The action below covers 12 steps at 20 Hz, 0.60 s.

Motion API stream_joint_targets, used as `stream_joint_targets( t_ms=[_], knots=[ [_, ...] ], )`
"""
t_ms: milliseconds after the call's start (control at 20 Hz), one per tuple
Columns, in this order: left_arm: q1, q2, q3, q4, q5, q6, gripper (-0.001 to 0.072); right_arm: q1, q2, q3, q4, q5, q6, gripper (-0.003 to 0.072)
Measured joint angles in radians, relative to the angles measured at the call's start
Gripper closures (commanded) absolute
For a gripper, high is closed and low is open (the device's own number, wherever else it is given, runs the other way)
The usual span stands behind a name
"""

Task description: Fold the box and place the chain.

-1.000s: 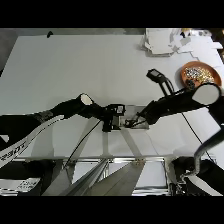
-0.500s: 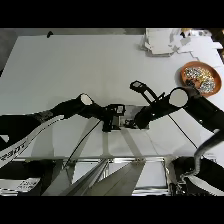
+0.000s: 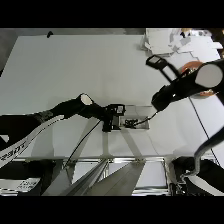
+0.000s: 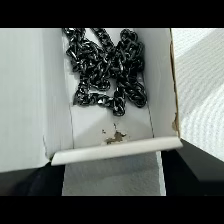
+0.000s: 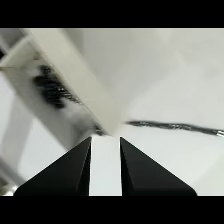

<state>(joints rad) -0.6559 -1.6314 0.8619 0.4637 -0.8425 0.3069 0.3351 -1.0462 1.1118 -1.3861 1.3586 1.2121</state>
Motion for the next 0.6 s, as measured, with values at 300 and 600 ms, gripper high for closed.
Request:
stream_joint_targets(
  t_ms=[300, 600],
  knots=[
    [0.000, 0.000, 0.000, 0.000, 0.000, 0.000, 0.0622, -0.224, -0.077, 0.021, -0.067, -0.090, 0.087, 0.0420],
    [0.000, 0.000, 0.000, 0.000, 0.000, 0.000, 0.0622, -0.315, -0.210, -0.081, -0.079, -0.216, 0.132, 0.0374]
  ],
)
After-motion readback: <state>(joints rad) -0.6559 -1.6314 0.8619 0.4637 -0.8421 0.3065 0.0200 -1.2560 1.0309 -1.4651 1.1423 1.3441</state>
